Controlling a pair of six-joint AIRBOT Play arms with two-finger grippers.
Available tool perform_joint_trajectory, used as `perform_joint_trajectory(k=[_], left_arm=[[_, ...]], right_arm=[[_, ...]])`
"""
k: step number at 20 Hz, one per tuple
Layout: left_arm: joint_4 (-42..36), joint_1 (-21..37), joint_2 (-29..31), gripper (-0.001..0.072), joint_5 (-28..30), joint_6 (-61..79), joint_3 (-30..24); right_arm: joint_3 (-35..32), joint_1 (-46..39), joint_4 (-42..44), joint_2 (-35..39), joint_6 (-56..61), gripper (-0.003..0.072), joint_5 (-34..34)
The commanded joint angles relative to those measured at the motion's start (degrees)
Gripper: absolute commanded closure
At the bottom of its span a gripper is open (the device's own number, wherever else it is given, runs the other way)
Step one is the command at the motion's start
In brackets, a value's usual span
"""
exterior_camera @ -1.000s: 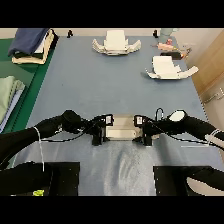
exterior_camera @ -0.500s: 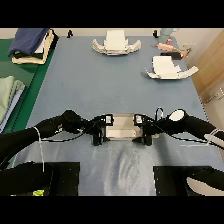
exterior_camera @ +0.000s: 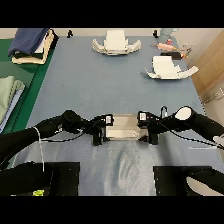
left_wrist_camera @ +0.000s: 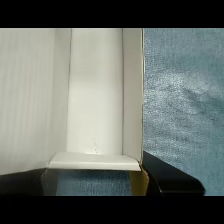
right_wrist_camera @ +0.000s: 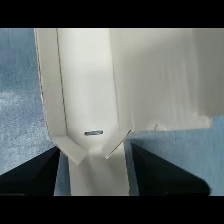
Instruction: Fold the box.
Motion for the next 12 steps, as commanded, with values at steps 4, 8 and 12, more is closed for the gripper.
perform_joint_trajectory(k=[4, 8, 12], left_arm=[[0.0, 0.0, 0.0, 0.0215, 0.0, 0.0, 0.0], [0.0, 0.0, 0.0, 0.0215, 0.0, 0.0, 0.0], [0.0, 0.0, 0.0, 0.0215, 0.0, 0.0, 0.0]], right_arm=[[0.1, -2.1, -7.9, 8.7, 9.0, -0.0034, 9.4], [0.1, -2.1, -6.5, 11.8, 21.6, -0.0034, 14.7], [0.1, -2.1, 7.6, 13.4, 42.0, -0.0017, 21.5]])
